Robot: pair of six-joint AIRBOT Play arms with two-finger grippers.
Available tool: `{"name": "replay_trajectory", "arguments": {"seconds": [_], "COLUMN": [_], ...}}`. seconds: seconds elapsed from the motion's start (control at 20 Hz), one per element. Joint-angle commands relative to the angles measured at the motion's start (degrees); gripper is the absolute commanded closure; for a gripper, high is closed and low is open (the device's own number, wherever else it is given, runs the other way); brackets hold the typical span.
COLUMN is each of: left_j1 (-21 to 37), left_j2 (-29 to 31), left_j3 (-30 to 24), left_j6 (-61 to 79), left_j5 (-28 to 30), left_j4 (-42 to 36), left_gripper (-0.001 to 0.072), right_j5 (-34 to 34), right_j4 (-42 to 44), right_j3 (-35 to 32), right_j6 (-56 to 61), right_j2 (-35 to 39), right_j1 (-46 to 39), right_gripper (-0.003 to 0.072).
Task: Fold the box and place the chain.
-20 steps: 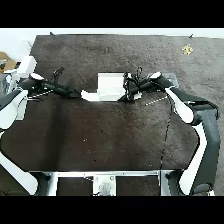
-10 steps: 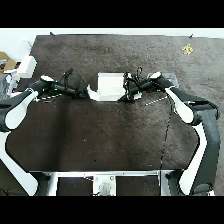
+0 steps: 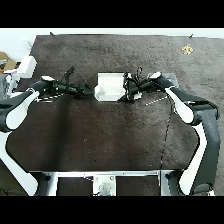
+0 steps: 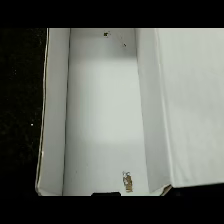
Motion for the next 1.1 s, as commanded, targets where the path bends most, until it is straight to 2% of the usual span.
{"name": "replay_trajectory", "arguments": {"seconds": [0.0, 0.15, 0.3, 0.4, 0.55, 1.05], "left_j1": [-0.9, -2.4, -4.7, -6.5, -8.5, -12.9], "left_j2": [0.0, 0.0, 0.0, 0.0, 0.0, -0.1], "left_j3": [0.4, 4.0, 8.8, 11.0, 13.7, 18.0], "left_j6": [0.0, -2.8, -11.8, -16.1, -21.1, -35.1], "left_j5": [1.4, 2.0, 2.4, 2.2, 2.9, 3.7], "left_j4": [-0.2, 1.0, 10.3, 15.2, 19.7, 34.7], "left_gripper": [0.0289, 0.0290, 0.0292, 0.0361, 0.0360, 0.0362], "right_j5": [0.0, 0.0, 0.0, 0.0, 0.0, 0.0], "right_j4": [0.0, 0.0, 0.0, 0.0, 0.0, 0.0], "right_j3": [0.0, 0.0, 0.0, 0.0, 0.0, 0.0], "right_j6": [0.0, 0.0, 0.0, 0.0, 0.0, 0.0], "right_j2": [0.0, 0.0, 0.0, 0.0, 0.0, 0.0], "right_j1": [0.0, 0.0, 0.0, 0.0, 0.0, 0.0], "right_gripper": [0.0254, 0.0254, 0.0254, 0.0254, 0.0254, 0.0254]}}
